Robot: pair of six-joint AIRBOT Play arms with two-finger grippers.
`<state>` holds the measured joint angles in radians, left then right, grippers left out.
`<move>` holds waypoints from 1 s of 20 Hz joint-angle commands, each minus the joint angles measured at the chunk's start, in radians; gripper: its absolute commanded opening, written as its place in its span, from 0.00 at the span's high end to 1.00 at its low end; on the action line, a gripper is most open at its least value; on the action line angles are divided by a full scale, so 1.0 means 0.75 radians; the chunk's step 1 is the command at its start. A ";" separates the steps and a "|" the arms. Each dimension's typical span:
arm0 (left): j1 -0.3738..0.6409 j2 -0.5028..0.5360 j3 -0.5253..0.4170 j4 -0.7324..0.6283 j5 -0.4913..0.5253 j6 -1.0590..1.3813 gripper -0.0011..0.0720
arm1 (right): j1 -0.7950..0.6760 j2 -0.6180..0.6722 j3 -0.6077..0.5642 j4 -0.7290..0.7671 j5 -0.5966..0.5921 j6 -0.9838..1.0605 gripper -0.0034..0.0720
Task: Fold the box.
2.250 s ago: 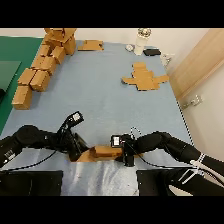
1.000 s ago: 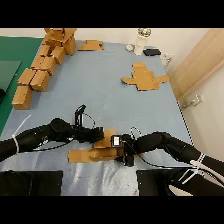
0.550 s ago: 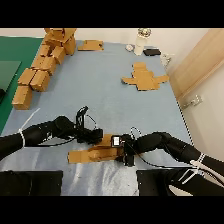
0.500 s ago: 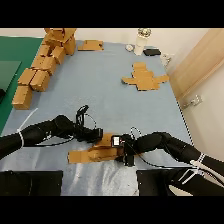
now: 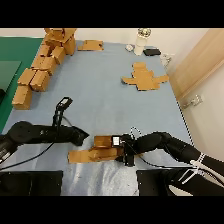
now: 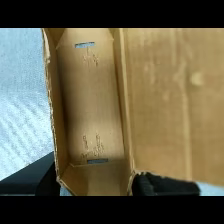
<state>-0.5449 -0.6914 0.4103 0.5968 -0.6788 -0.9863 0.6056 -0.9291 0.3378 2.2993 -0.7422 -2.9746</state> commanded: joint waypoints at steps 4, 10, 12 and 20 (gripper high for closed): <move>0.027 0.347 -0.108 0.227 -0.261 0.695 0.03 | 0.002 0.000 -0.001 0.001 0.001 0.000 0.28; -0.054 0.138 -0.127 0.226 -0.169 0.959 0.03 | 0.002 0.000 -0.001 0.001 0.000 0.001 0.28; -0.095 0.027 -0.139 0.219 -0.125 0.987 0.03 | 0.002 0.000 -0.001 0.001 0.001 0.000 0.28; -0.205 -0.283 -0.135 -0.195 0.053 1.385 0.03 | 0.002 0.000 -0.001 0.001 0.001 0.001 0.28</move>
